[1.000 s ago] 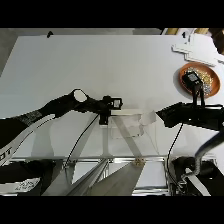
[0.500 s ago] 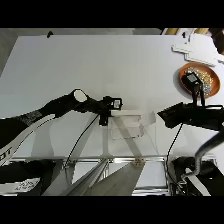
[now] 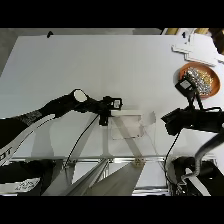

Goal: Fold the box and place the chain.

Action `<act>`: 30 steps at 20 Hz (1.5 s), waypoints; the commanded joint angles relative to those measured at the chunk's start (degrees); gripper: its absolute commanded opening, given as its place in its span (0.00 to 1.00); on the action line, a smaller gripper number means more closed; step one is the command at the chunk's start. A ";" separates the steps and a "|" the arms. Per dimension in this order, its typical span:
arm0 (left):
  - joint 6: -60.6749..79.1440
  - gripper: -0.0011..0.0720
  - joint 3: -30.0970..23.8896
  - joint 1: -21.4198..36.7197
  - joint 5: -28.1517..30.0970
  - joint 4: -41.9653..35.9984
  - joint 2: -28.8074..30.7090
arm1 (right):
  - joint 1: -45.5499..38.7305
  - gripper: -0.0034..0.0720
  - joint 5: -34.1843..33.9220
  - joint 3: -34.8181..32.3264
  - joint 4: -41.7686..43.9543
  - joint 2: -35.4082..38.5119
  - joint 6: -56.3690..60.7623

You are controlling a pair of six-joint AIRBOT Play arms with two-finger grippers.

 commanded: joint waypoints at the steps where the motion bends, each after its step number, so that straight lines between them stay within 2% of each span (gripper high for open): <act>1: 0.04 0.03 -0.02 -0.02 0.00 0.00 -0.04 | 0.07 0.07 3.43 -1.90 8.33 0.04 -17.86; 4: 0.04 0.03 -0.02 -0.02 0.00 0.02 -0.04 | 0.35 0.07 3.15 -6.64 10.99 0.04 -29.90; 9: 0.04 0.03 -0.02 -0.02 0.00 0.00 -0.04 | 8.39 0.07 -6.05 -13.68 8.98 -0.66 -51.28; 10: 0.07 0.03 -0.02 0.00 0.00 0.02 -0.04 | 9.77 0.13 -9.66 -15.12 8.35 -0.68 -53.33; 12: 0.04 0.03 -0.02 -0.02 -0.02 0.00 -0.04 | 12.94 0.61 -19.17 -18.23 8.09 -0.70 -55.34; 13: 0.04 0.03 -0.02 -0.02 -0.02 0.00 -0.04 | 14.69 0.71 -23.93 -19.96 7.26 -0.70 -55.39; 15: 0.04 0.03 -0.02 -0.02 0.00 0.00 -0.04 | 18.14 0.74 -30.38 -23.15 3.74 -0.70 -55.39; 16: 0.04 0.03 -0.02 -0.02 -0.02 0.00 -0.04 | 19.56 0.84 -32.72 -24.52 1.70 -0.70 -55.39; 18: 0.04 0.03 -0.02 -0.02 -0.02 0.00 -0.04 | 21.99 0.85 -35.04 -26.21 0.09 -0.70 -55.36; 21: 0.04 0.03 -0.02 -0.02 0.00 0.00 -0.04 | 24.65 0.93 -36.98 -26.47 0.15 -1.33 -55.28; 26: 0.04 0.03 -0.02 -0.02 -0.02 0.00 -0.04 | 25.49 0.93 -43.47 -26.38 0.76 -6.47 -54.93; 30: 0.04 0.03 -0.02 -0.02 0.00 0.00 -0.04 | 22.03 0.93 -42.84 -24.44 6.16 -6.86 -54.95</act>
